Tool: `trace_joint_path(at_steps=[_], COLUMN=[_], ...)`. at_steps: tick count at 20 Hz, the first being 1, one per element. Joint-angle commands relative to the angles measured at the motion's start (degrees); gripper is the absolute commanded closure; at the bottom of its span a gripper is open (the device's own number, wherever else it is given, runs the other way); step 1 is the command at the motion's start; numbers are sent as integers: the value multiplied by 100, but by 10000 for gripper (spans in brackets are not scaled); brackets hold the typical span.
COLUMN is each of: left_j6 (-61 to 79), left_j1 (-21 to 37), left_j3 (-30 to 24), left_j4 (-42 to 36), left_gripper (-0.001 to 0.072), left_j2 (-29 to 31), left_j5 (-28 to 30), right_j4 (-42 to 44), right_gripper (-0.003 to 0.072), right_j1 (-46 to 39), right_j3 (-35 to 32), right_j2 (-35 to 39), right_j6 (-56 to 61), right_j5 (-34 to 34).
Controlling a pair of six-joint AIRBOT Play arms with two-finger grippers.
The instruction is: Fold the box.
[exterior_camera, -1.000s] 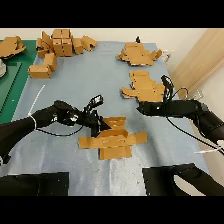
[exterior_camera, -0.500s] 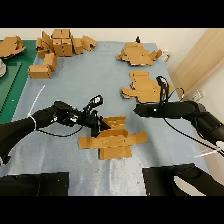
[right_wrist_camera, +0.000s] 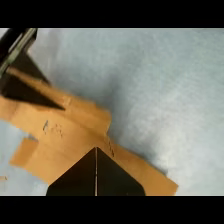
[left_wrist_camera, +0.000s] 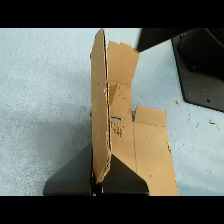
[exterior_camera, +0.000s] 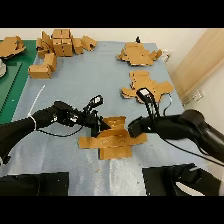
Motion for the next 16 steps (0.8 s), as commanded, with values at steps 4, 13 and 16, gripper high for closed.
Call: trace_joint_path(at_steps=[4,13,16], left_j6=[-4,-4,-4], left_j1=[-4,-13,-13], left_j3=[-4,-4,-2], left_j4=[-17,-17,-17], left_gripper=[698,698,698], left_j2=[-2,-2,-2], left_j5=[-4,0,-2], right_j4=[-435,-540,-555], right_gripper=[684,232,218], right_j1=[1550,2166,2166], right_j3=[-1215,-1558,-1558], right_j2=[2422,1099,382], right_j6=[-11,-2833,-3320], right_j5=[-459,258,367])
